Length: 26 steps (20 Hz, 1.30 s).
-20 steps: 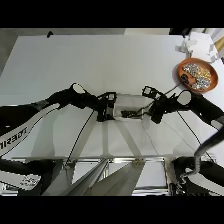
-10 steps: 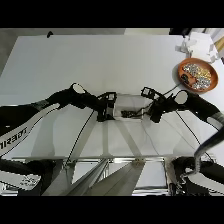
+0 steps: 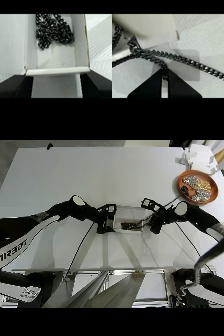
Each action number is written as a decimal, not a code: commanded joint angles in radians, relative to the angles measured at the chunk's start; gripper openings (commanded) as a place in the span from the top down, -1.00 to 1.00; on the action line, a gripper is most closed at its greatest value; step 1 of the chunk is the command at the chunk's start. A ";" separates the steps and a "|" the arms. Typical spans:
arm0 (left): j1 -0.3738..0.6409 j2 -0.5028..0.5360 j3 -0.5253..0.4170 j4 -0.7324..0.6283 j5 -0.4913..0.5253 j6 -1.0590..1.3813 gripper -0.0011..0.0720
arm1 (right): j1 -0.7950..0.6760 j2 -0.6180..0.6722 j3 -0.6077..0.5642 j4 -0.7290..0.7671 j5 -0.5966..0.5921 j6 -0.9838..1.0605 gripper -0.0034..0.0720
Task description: Fold the box and place the chain.
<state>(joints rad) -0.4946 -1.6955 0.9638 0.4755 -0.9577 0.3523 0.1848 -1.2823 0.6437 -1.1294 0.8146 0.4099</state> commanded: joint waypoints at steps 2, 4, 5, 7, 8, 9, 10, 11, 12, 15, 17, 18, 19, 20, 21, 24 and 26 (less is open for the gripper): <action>0.000 0.000 0.000 0.000 0.000 0.000 0.28 | 0.001 0.033 -0.001 0.001 0.021 0.001 0.87; 0.001 0.000 0.000 0.000 0.000 0.000 0.28 | 0.001 0.078 -0.001 0.001 0.035 0.001 0.87; 0.001 0.000 0.000 0.000 0.000 0.000 0.28 | 0.001 0.101 -0.001 0.001 0.044 0.004 0.87; 0.001 0.000 0.000 0.000 0.000 0.000 0.28 | 0.001 0.149 -0.001 0.001 0.067 0.012 0.87; 0.001 0.000 0.000 0.000 0.000 0.000 0.28 | 0.001 0.169 -0.001 0.002 0.084 0.013 0.87; 0.000 0.000 0.000 0.000 0.000 0.000 0.28 | 0.001 0.190 -0.001 0.002 0.099 0.026 0.87; 0.000 0.000 0.000 0.000 0.000 0.000 0.28 | 0.001 0.213 -0.001 0.002 0.110 0.054 0.87; 0.001 0.000 0.000 0.000 0.000 0.000 0.28 | 0.001 0.237 -0.001 0.003 0.119 0.081 0.87; 0.001 0.000 0.000 0.000 0.000 0.000 0.28 | 0.001 0.260 -0.001 0.005 0.130 0.103 0.87; 0.001 0.000 0.000 0.000 0.000 0.000 0.28 | 0.003 0.344 -0.001 0.051 0.159 0.139 0.87; 0.000 0.000 0.000 0.000 0.000 0.000 0.28 | 0.013 0.397 -0.001 0.154 0.171 0.140 0.87; 0.000 0.000 0.000 0.000 0.000 0.000 0.28 | 0.023 0.414 -0.001 0.219 0.169 0.140 0.87; 0.001 0.000 0.000 0.000 0.000 0.000 0.28 | 0.035 0.420 -0.001 0.279 0.166 0.139 0.87; 0.001 0.000 0.000 0.000 0.000 0.000 0.28 | 0.053 0.420 -0.001 0.333 0.158 0.139 0.87; 0.000 0.000 0.000 0.000 0.000 0.000 0.28 | 0.075 0.419 -0.001 0.365 0.139 0.139 0.87; 0.000 0.000 0.000 0.000 0.000 0.000 0.28 | 0.171 0.414 -0.001 0.374 0.008 0.139 0.87; 0.001 0.000 0.000 0.000 0.000 0.000 0.28 | 0.219 0.385 -0.001 0.375 -0.094 0.141 0.87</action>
